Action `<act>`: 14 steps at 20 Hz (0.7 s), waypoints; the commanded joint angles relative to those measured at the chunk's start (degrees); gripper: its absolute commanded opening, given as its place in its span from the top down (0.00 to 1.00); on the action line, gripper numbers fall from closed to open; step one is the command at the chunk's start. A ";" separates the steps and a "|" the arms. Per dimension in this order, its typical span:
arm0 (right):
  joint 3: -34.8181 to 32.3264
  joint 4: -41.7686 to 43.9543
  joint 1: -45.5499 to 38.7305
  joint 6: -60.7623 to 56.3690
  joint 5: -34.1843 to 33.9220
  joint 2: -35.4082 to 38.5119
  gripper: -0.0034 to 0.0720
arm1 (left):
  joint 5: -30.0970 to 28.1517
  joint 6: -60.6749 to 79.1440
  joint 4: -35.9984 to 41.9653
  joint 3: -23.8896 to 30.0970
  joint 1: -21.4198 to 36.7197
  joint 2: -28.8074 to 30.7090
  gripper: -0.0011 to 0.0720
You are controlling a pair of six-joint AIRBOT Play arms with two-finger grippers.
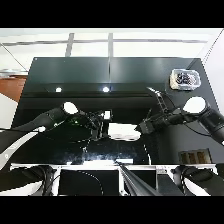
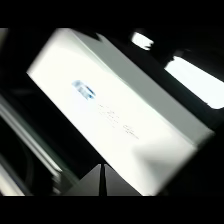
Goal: Fold the box and place the chain.
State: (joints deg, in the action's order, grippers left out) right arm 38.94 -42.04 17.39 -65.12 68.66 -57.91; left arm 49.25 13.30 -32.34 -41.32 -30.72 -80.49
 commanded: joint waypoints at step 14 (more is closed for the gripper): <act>-5.53 14.69 7.74 -1.09 -13.94 -7.98 0.92 | 0.00 0.00 -0.04 0.02 -0.02 -0.02 0.30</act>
State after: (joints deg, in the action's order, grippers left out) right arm 33.47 -27.35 24.93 -66.22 55.46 -64.27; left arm 49.25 13.34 -32.36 -41.32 -30.72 -80.49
